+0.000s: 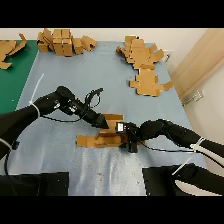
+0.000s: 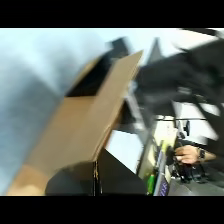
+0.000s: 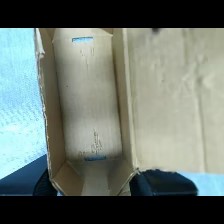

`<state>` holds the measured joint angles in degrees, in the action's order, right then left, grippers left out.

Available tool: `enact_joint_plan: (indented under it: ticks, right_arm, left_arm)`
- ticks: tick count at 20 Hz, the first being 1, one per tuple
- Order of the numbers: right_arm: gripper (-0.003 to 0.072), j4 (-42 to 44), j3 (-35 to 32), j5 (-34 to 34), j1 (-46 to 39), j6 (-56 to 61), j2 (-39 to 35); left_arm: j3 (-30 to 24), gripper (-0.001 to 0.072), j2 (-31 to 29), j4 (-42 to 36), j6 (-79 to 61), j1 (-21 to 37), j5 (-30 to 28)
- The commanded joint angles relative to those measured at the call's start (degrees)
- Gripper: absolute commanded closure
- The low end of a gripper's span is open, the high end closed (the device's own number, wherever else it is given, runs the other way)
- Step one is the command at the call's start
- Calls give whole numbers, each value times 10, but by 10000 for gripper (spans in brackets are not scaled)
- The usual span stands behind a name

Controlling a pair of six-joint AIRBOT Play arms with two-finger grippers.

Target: Fold the box.

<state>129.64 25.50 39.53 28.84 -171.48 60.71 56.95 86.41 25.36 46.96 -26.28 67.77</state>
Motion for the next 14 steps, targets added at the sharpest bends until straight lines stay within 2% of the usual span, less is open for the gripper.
enact_joint_plan:
  ticks: [1, 11, 14]
  right_arm:
    - [186, 0, 0, 0, 1, 0, 0]
    - [186, 0, 0, 0, 1, 0, 0]
    - [186, 0, 0, 0, 1, 0, 0]
  left_arm:
    - [20, 697, 52, 69, 50, 2, -14]
    - [35, 697, 66, 76, 41, 3, -38]
    - [57, 697, 66, 76, 13, 10, -24]
